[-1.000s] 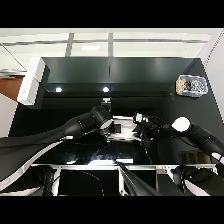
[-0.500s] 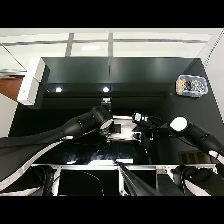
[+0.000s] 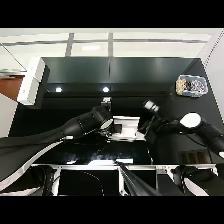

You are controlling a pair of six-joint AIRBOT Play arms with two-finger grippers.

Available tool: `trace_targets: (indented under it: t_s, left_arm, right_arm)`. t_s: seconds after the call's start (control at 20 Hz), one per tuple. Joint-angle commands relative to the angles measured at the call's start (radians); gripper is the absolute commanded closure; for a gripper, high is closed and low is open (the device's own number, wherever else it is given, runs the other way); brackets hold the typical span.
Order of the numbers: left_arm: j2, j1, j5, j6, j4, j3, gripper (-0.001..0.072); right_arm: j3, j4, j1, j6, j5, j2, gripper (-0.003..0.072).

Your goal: Fold the box and place the chain.

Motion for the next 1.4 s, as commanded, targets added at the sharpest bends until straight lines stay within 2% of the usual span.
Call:
trace_targets:
  t_s: [0.0, 0.15, 0.25, 0.45, 0.6, 0.8, 0.85, 1.0, 1.1, 1.35]
  left_arm:
    - [0.000, -0.002, -0.004, 0.000, 0.003, 0.001, 0.0678]
    - [0.000, -0.002, -0.004, 0.000, 0.003, 0.001, 0.0678]
    - [0.000, -0.002, -0.004, 0.000, 0.002, 0.001, 0.0677]
    - [0.000, -0.002, -0.003, 0.000, 0.002, 0.001, 0.0677]
    - [0.000, -0.002, -0.003, 0.000, 0.002, 0.001, 0.0677]
    - [0.000, -0.002, -0.003, 0.000, 0.002, 0.001, 0.0677]
    - [0.000, -0.002, -0.003, 0.000, 0.002, 0.001, 0.0677]
    - [0.000, -0.002, -0.004, 0.001, 0.002, 0.001, 0.0677]
    - [0.000, -0.002, -0.004, 0.001, 0.002, 0.001, 0.0677]
    - [0.000, -0.004, -0.005, 0.001, 0.001, 0.001, 0.0677]
  right_arm:
    - [0.012, -0.037, -0.254, 0.426, 0.152, 0.050, 0.0638]
    - [-0.029, -0.072, -0.481, 0.560, 0.138, 0.044, 0.0637]
    - [-0.076, -0.072, -0.542, 0.578, 0.140, 0.009, 0.0637]
    - [-0.116, -0.032, -0.468, 0.578, 0.182, -0.145, 0.0637]
    - [-0.116, 0.027, -0.363, 0.546, 0.156, -0.238, 0.0637]
    - [-0.111, 0.168, -0.264, 0.476, 0.111, -0.268, 0.0633]
    - [-0.098, 0.170, -0.259, 0.475, 0.127, -0.268, 0.0518]
    - [-0.034, 0.150, -0.260, 0.427, 0.257, -0.268, 0.0084]
    - [-0.003, 0.163, -0.255, 0.406, 0.316, -0.267, 0.0072]
    - [0.006, 0.207, -0.208, 0.405, 0.324, -0.267, 0.0073]
